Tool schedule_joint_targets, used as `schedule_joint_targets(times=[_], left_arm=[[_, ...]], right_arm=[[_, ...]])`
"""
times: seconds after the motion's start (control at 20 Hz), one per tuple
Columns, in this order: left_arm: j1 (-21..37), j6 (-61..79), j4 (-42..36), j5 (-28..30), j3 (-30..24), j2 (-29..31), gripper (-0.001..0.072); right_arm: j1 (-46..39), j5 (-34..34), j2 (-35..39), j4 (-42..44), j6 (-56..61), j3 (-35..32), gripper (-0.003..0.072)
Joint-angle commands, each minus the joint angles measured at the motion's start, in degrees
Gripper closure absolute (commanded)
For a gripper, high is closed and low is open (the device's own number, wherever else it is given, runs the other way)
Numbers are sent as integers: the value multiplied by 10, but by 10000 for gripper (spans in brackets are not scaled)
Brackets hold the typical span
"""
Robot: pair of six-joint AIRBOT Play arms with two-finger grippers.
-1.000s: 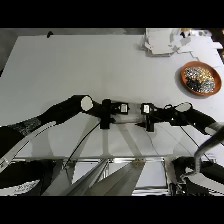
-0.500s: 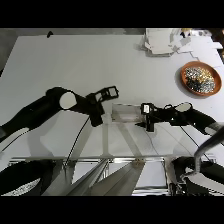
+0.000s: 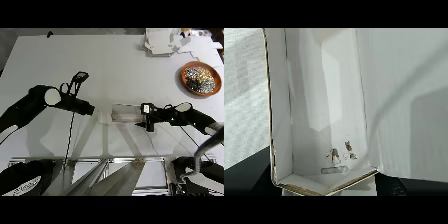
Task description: Fold the box and place the chain.
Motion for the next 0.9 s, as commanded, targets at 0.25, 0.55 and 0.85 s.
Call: schedule_joint_targets(times=[0.25,0.55,0.85], left_arm=[[-13,99,-195,99,-57,-70,702],[-17,128,-232,104,-57,-84,702],[-45,194,-277,118,-57,-61,584]], right_arm=[[0,0,0,0,0,0,249],[0,0,0,0,0,0,249],[0,0,0,0,0,0,249]])
